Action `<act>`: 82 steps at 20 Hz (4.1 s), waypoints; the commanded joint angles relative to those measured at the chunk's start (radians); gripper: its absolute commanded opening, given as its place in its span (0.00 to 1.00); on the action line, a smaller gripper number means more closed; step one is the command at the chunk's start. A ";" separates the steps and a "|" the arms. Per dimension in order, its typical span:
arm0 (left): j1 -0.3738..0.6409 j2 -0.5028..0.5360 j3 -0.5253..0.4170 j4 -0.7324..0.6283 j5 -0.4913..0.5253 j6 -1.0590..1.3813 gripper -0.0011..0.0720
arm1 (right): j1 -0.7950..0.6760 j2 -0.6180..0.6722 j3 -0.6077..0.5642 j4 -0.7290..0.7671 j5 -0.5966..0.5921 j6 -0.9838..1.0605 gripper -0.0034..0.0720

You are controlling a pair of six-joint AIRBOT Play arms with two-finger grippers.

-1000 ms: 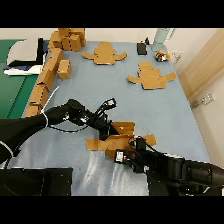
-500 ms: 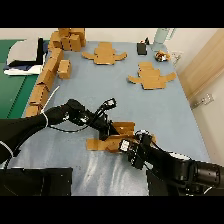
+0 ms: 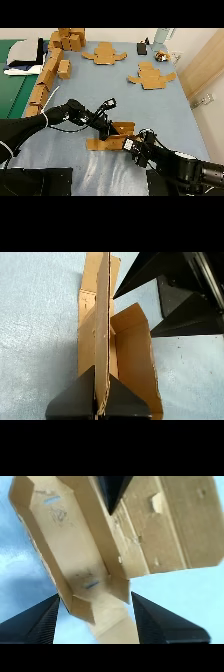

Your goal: Fold the box.

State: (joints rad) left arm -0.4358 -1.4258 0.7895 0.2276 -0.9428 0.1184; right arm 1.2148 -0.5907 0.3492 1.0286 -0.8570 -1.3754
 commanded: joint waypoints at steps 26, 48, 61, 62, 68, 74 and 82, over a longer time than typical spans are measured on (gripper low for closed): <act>-0.001 0.000 0.000 0.000 0.000 0.000 0.04 | -0.780 -0.387 0.148 1.036 -0.016 -1.419 0.98; -0.001 0.000 0.000 0.000 0.000 0.000 0.04 | -0.771 -0.389 0.094 1.101 0.064 -1.630 0.97; -0.001 0.000 0.000 0.000 0.000 0.000 0.04 | -0.770 -0.420 0.094 1.114 0.051 -1.629 0.80; -0.001 -0.001 0.000 0.000 0.000 0.000 0.04 | -0.770 -0.420 0.094 1.113 0.046 -1.629 0.79; -0.001 0.000 -0.001 0.000 0.000 0.000 0.04 | -0.770 -0.420 0.094 1.113 0.037 -1.629 0.67; -0.001 0.000 0.000 0.000 0.000 0.000 0.04 | -0.770 -0.420 0.094 1.112 0.037 -1.629 0.67; -0.001 0.000 0.000 0.000 0.000 0.000 0.04 | -0.770 -0.420 0.094 1.112 0.037 -1.629 0.67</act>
State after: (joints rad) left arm -0.4377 -1.4258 0.7891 0.2276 -0.9428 0.1188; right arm 0.4438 -1.0100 0.4438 2.1407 -0.8200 -3.0051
